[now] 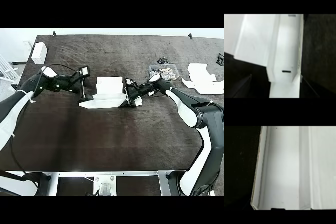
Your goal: Fold the box and place the chain.
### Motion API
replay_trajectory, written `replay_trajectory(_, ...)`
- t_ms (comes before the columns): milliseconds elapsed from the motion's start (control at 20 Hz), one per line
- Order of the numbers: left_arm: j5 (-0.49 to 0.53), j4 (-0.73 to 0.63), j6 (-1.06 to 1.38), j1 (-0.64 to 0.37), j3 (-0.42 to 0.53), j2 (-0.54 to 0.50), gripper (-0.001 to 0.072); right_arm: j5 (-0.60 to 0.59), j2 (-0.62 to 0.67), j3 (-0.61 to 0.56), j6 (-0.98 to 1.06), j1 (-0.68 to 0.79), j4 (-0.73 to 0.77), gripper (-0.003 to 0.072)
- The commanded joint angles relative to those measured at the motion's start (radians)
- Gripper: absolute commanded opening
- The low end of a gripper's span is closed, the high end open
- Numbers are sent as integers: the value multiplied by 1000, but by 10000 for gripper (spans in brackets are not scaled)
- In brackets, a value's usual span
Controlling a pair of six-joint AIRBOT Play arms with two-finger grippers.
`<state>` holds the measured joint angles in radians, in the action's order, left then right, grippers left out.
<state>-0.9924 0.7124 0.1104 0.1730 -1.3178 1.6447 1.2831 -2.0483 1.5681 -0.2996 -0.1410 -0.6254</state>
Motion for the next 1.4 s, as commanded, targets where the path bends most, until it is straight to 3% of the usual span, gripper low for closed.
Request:
replay_trajectory(0, -3, 98, -48, 3, 0, 19, 706, 0, 0, 0, 0, 0, 0, 511)
replay_trajectory(250, 28, 148, 4, 3, 0, 25, 706, 0, 0, 0, 1, 0, 0, 511)
replay_trajectory(1350, 24, 26, 47, 21, -1, 87, 705, 0, 0, 0, 1, 0, 0, 511)
